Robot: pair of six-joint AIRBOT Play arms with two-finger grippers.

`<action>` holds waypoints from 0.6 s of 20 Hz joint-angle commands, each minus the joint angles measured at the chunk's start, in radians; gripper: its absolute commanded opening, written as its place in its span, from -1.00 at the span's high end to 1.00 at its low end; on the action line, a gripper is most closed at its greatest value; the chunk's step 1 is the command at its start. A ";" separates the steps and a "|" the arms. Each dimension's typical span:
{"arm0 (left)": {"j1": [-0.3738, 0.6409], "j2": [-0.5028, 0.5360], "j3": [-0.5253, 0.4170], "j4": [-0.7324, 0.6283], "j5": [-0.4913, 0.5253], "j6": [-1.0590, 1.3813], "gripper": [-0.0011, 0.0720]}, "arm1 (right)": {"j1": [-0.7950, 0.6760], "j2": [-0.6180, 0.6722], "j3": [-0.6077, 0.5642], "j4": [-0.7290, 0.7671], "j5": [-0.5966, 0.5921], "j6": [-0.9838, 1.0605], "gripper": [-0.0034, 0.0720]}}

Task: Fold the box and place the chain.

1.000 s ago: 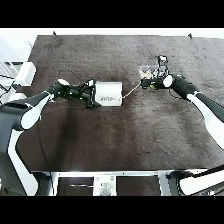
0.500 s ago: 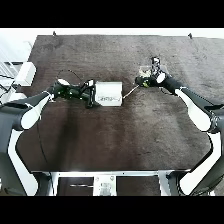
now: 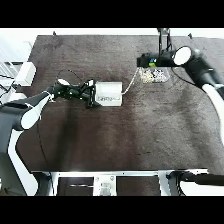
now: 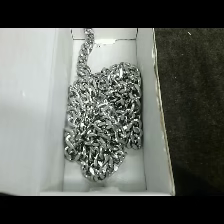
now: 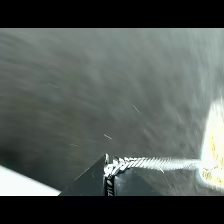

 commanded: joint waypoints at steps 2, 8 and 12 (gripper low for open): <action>0.000 0.000 0.000 0.000 0.000 0.000 -0.31 | 0.142 0.209 0.002 -0.150 0.038 0.046 0.89; 0.000 0.000 0.000 0.000 0.000 0.000 -0.31 | 0.280 0.265 0.008 -0.239 0.037 0.108 0.89; 0.000 0.000 0.000 0.000 0.000 0.000 -0.31 | 0.330 0.265 0.047 -0.240 0.036 0.107 0.89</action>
